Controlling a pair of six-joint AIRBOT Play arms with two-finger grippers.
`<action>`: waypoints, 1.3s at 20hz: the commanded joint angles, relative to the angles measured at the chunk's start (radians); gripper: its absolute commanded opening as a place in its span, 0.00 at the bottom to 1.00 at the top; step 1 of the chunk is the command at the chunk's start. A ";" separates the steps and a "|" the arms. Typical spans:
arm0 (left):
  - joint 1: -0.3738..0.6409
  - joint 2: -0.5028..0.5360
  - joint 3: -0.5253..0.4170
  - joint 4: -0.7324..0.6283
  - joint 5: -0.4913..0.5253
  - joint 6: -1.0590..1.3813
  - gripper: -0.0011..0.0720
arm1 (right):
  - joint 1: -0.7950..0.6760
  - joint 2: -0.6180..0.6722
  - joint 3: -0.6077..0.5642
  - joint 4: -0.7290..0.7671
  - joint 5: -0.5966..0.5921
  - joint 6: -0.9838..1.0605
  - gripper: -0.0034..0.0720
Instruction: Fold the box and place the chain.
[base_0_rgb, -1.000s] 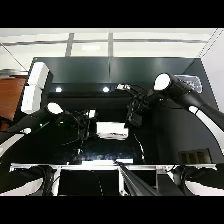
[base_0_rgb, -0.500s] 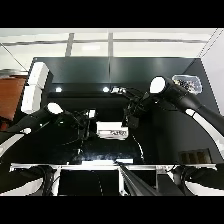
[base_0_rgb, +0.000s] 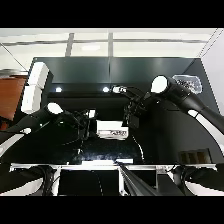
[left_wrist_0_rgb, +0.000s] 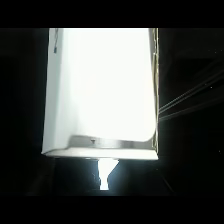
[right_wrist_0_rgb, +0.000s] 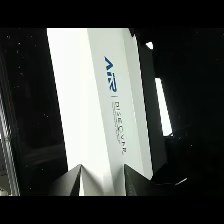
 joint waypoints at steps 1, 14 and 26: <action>0.000 -0.001 0.000 0.000 0.000 0.000 0.65 | 0.000 0.030 0.000 -0.005 -0.006 0.005 0.43; 0.000 -0.001 0.000 0.000 0.000 0.000 0.65 | 0.076 0.029 -0.017 -0.111 -0.034 0.116 0.22; 0.000 -0.001 0.000 0.000 0.000 0.000 0.65 | 0.078 0.029 -0.017 -0.114 -0.040 0.132 0.22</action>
